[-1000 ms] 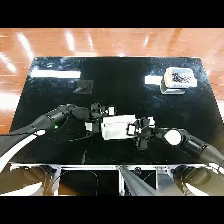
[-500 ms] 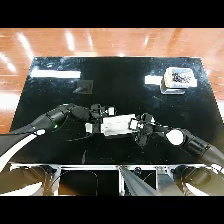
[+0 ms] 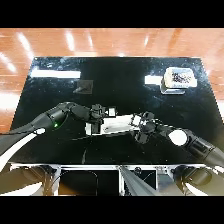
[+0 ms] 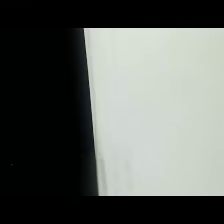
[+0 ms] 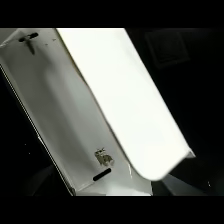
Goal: Fold the box and place the chain.
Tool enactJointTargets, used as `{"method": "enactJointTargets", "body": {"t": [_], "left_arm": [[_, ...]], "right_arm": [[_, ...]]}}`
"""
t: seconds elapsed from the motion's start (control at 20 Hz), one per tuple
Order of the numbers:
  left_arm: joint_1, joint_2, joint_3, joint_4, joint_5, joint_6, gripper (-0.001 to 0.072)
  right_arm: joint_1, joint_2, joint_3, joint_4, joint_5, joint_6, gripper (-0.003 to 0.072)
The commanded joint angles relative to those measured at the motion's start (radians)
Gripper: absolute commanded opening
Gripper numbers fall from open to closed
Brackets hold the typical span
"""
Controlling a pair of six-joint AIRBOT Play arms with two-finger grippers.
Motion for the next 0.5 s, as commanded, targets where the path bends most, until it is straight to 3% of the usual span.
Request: {"method": "enactJointTargets", "body": {"t": [0.0, 0.45], "left_arm": [[0.000, 0.000, 0.002, 0.042, 0.023, 0.001, 0.0015], [0.000, 0.000, 0.002, 0.042, 0.022, 0.001, 0.0015]], "right_arm": [[-0.048, 0.020, 0.000, -0.002, 0.037, 0.018, 0.0706], [-0.065, 0.020, 0.013, -0.010, 0.092, -0.009, 0.0707]]}}
